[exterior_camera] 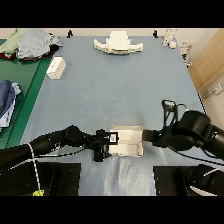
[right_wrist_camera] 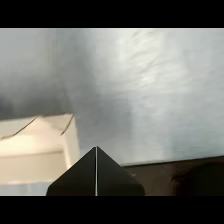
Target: Fold the box.
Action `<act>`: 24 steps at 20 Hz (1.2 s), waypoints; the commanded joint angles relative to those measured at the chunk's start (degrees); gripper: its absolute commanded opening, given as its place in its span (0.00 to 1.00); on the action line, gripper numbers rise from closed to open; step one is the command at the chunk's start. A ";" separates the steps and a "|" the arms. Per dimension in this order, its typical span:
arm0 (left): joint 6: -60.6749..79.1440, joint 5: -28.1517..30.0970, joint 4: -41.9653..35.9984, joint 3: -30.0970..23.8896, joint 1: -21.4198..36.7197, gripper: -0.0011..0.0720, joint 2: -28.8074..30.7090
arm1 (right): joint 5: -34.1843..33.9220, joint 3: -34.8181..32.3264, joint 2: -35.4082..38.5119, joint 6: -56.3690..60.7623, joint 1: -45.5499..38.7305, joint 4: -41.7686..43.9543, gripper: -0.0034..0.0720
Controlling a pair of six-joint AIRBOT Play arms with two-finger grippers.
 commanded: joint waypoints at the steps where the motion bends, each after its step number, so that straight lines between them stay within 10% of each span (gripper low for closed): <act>1: 0.02 0.04 0.00 0.02 0.00 0.58 -0.02 | -0.46 -0.11 1.57 -15.43 -14.16 3.32 0.05; 7: 0.00 0.04 0.00 0.02 0.00 0.58 -0.02 | 10.38 -0.02 -14.73 -57.70 -41.83 36.81 0.05; 12: 0.00 0.04 0.00 0.02 0.00 0.58 -0.02 | -0.92 4.07 -32.26 -86.75 -48.22 62.01 0.05; 16: 0.00 0.04 0.00 0.02 0.00 0.58 -0.02 | -11.21 9.09 -36.72 -94.99 -44.74 65.88 0.05; 24: 0.00 0.07 0.00 0.02 0.00 0.58 -0.02 | -7.82 5.95 -28.55 -103.32 -34.75 63.60 0.05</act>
